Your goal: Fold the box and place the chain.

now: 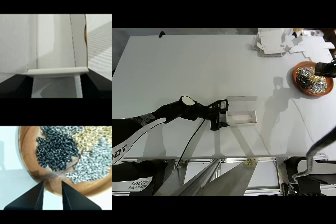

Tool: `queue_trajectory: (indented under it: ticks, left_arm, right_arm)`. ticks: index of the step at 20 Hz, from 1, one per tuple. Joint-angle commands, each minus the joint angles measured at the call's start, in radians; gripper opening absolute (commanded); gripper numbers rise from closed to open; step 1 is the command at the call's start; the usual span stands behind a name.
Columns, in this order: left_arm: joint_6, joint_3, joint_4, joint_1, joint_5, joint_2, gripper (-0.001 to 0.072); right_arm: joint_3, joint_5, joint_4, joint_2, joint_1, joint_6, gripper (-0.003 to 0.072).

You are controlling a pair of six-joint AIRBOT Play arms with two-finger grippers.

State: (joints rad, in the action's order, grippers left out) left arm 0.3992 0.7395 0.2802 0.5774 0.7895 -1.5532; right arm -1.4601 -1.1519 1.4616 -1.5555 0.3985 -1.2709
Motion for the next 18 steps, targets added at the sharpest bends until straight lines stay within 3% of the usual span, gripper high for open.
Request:
queue_trajectory:
  ticks: [1,7,12,18]
  left_arm:
    - [0.000,0.000,0.000,0.000,0.000,0.000,0.0208]
    - [0.000,0.000,0.000,0.000,0.000,0.000,0.0208]
    - [0.000,0.000,0.000,0.000,0.000,0.000,0.0209]
    - [0.000,0.000,0.000,0.000,0.000,0.000,0.0208]
  right_arm:
    - [0.000,-0.018,0.002,-0.089,0.000,0.023,0.0242]
    - [0.000,0.020,0.005,-0.206,0.000,0.058,0.0222]
    - [0.000,0.072,0.027,-0.223,0.000,0.068,0.0217]
    - [0.000,0.061,0.027,-0.224,0.000,0.068,0.0079]
